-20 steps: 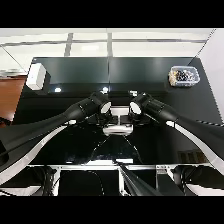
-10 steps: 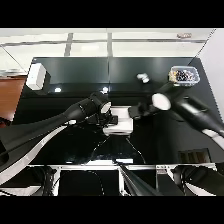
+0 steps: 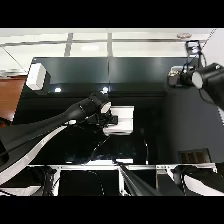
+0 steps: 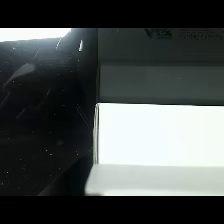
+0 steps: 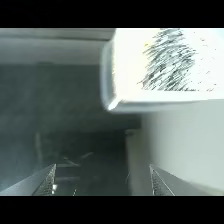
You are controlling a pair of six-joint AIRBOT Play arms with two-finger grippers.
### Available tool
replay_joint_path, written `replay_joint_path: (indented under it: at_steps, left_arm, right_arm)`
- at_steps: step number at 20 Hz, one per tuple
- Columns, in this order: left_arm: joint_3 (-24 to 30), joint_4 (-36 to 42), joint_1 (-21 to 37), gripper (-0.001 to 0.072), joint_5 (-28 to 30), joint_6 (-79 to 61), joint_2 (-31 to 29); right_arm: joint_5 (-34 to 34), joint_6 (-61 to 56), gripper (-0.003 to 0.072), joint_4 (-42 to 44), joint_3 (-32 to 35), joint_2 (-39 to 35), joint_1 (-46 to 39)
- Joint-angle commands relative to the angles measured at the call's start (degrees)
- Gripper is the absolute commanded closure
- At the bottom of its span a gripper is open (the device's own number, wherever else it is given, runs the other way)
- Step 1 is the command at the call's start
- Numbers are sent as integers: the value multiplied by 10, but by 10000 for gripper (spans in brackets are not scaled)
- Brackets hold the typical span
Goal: Fold the box and place the chain.
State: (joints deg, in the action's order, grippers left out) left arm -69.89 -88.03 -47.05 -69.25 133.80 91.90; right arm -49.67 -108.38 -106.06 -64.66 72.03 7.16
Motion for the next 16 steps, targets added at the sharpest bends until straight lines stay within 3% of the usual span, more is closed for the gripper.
replay_joint_path:
  at_steps: [1, 3, 6, 7, 9, 11, 15, 16]
  left_arm:
    - [-1, 0, 0, 683, 5, 0, 0]
    - [-1, 0, 0, 683, 4, 0, 0]
    - [-1, 0, 0, 683, 4, 0, 0]
    - [-1, 0, 0, 683, 4, 0, 0]
    - [-1, 0, 0, 683, 2, 0, 0]
    - [-1, 0, 2, 683, 3, 0, 0]
    - [-1, 1, 3, 683, 0, 0, 0]
    - [-1, 1, 3, 683, 0, 0, 0]
  right_arm:
    - [-24, 7, 28, 61, -139, 141, -102]
    - [-120, 10, 28, 102, -268, 240, -142]
    - [-190, 17, 30, 226, -407, 354, -195]
    - [-195, 29, 90, 256, -429, 378, -205]
    - [-189, 39, 96, 266, -452, 410, -210]
    - [-179, 46, 153, 264, -459, 431, -210]
    - [-167, 52, 156, 252, -460, 459, -210]
    - [-171, 51, 232, 232, -460, 463, -210]
